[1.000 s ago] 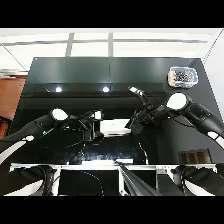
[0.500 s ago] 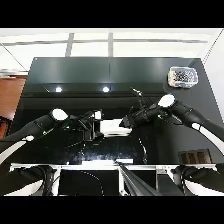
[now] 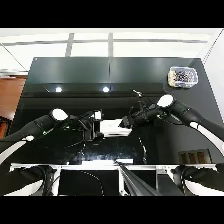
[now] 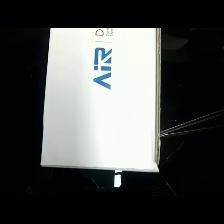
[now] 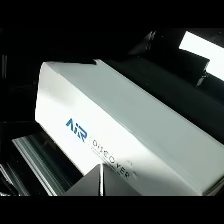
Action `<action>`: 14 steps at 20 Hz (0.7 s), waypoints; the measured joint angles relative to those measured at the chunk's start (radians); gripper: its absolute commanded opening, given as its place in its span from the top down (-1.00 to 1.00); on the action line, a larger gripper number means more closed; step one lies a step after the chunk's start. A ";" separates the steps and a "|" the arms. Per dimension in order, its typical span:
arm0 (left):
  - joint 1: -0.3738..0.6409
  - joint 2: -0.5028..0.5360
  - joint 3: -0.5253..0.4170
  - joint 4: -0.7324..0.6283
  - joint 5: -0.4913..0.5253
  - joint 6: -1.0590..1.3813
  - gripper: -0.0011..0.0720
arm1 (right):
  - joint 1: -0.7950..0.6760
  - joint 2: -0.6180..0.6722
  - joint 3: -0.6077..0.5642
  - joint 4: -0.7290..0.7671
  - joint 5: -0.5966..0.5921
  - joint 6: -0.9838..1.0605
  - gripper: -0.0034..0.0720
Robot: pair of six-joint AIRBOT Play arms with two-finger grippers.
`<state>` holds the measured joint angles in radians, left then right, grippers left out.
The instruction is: Fold the box and place the chain.
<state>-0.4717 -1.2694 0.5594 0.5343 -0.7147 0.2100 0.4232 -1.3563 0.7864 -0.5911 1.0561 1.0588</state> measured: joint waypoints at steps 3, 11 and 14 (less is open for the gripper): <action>0.000 0.000 0.000 -0.001 0.000 -0.004 -0.33 | -0.027 0.038 0.034 -0.002 0.062 -0.018 0.80; 0.010 0.130 0.000 0.142 -0.058 -0.132 -0.96 | -0.292 0.303 0.091 0.018 0.154 -0.018 0.80; 0.014 0.217 0.002 0.202 -0.107 -0.227 -0.96 | -0.382 0.347 0.094 0.009 0.170 -0.016 0.80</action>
